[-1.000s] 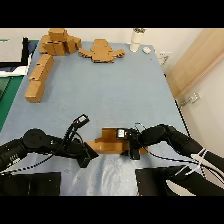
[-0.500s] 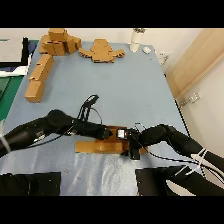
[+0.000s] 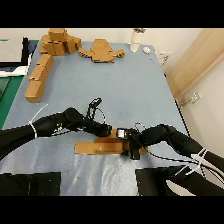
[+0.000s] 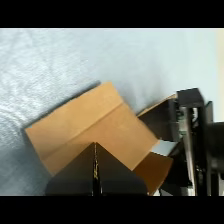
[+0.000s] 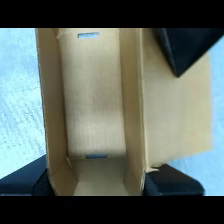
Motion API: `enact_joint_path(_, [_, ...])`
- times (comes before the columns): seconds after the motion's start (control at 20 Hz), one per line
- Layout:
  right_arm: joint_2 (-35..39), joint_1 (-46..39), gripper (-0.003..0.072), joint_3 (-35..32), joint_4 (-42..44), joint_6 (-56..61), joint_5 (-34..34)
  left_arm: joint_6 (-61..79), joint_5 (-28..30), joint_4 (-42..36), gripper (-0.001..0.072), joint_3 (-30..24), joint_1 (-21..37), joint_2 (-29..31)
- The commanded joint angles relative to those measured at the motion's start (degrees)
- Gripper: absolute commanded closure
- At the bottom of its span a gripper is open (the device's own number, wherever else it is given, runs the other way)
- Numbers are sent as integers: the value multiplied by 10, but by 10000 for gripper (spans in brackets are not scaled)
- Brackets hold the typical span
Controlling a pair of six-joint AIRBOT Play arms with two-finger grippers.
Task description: Fold the box.
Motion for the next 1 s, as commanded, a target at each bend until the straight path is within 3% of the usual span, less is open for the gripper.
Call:
enact_joint_path(0.0, [0,0,86,0,0,0,0,-17,-12,21,695,2,-1,-9])
enact_joint_path(0.3, [0,0,86,0,0,0,0,-17,-16,20,694,2,4,1])
enact_joint_path(0.4, [0,0,86,0,0,0,0,15,-46,20,694,4,23,30])
enact_joint_path(0.7, [0,0,86,0,0,0,0,230,-257,20,694,4,166,158])
enact_joint_path(0.85, [0,0,86,0,0,0,0,369,-361,20,694,4,238,177])
enact_joint_path(0.95, [0,0,86,0,0,0,0,454,-387,22,693,3,257,177])
